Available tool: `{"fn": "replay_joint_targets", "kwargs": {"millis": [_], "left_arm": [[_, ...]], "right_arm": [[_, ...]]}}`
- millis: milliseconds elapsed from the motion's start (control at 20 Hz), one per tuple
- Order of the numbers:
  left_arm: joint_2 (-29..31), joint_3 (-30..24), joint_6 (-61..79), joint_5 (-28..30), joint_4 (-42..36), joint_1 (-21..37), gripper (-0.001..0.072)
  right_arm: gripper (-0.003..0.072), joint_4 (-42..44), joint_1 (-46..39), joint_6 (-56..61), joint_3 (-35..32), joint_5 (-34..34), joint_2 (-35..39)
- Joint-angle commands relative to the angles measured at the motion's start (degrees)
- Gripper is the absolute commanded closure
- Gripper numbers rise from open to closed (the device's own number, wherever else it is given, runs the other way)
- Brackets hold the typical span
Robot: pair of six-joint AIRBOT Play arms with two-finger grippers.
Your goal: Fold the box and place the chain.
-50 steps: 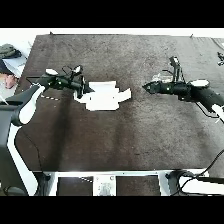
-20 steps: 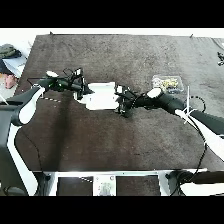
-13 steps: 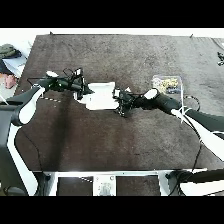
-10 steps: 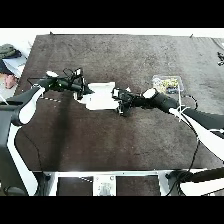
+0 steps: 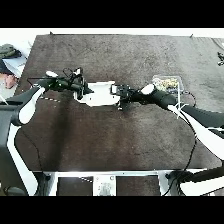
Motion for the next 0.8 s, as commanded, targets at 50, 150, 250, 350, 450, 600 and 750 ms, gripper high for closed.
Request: {"fn": "replay_joint_targets", "kwargs": {"millis": [50, 150, 250, 350, 450, 600, 750], "left_arm": [[0.0, 0.0, 0.0, -0.2, 0.0, 0.0, 0.0697], [0.0, 0.0, 0.0, -0.2, 0.0, 0.0, 0.0696], [0.0, 0.0, 0.0, -0.2, -0.2, 0.0, 0.0696], [0.0, 0.0, 0.0, -0.2, -0.2, 0.0, 0.0696], [0.0, 0.0, 0.0, -0.2, -0.2, 0.0, 0.0697], [0.0, 0.0, 0.0, -0.2, -0.3, 0.0, 0.0697], [0.0, 0.0, 0.0, -0.2, -0.3, 0.0, 0.0696]], "right_arm": [[0.0095, -0.6, -1.5, -0.2, 1.6, 0.0, 0.4], [0.0094, -0.6, -2.2, 0.1, 3.3, 0.3, -0.8], [0.0094, -0.6, -2.5, 0.1, 5.1, 1.1, -1.9], [0.0093, -0.6, -2.8, 0.0, 5.8, 1.3, -2.3], [0.0092, -0.8, -3.1, -0.2, 5.9, 2.0, -2.4], [0.0092, -0.8, -3.9, 0.3, 9.2, 6.4, -5.2], [0.0092, -1.7, -4.5, 2.0, 11.8, 8.8, -6.7]]}}
